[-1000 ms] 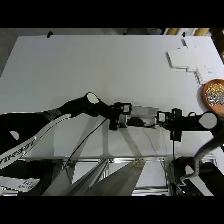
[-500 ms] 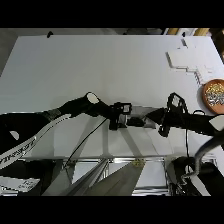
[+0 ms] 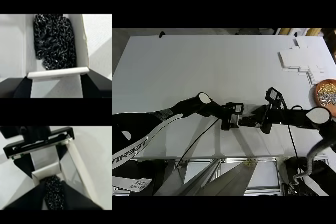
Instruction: Fold the box and place the chain.
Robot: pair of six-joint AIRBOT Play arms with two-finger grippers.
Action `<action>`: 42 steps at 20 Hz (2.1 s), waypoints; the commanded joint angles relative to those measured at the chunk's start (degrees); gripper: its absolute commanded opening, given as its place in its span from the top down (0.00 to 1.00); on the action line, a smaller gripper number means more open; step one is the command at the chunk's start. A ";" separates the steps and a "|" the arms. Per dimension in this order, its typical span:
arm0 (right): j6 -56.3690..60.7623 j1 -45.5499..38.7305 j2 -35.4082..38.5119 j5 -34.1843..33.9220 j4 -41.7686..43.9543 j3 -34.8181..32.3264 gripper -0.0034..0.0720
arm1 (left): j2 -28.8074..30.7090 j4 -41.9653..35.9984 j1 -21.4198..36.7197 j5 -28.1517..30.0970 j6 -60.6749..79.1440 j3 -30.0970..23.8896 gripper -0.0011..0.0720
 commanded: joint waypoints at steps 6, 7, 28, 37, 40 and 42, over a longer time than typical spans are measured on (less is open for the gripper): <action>14.36 1.40 -4.85 7.98 -22.34 22.29 0.87 | 0.02 0.00 0.02 0.00 0.00 -0.02 0.70; 14.38 1.40 -6.80 6.58 -22.40 22.43 0.90 | 0.02 0.00 0.02 0.00 0.00 -0.02 0.70; 0.83 6.75 -4.15 3.52 -19.50 5.97 0.63 | 0.02 0.00 0.02 0.02 0.00 -0.02 0.70; 0.59 6.75 -0.35 4.90 -24.92 5.97 0.63 | 0.02 0.00 0.02 0.00 0.00 -0.02 0.70; -1.20 6.84 -0.33 6.47 -25.24 5.86 0.64 | 0.02 0.00 0.02 0.00 0.00 -0.02 0.70; -2.38 7.78 -0.33 6.19 -25.40 4.96 0.64 | 0.02 0.00 0.02 0.00 0.00 -0.02 0.70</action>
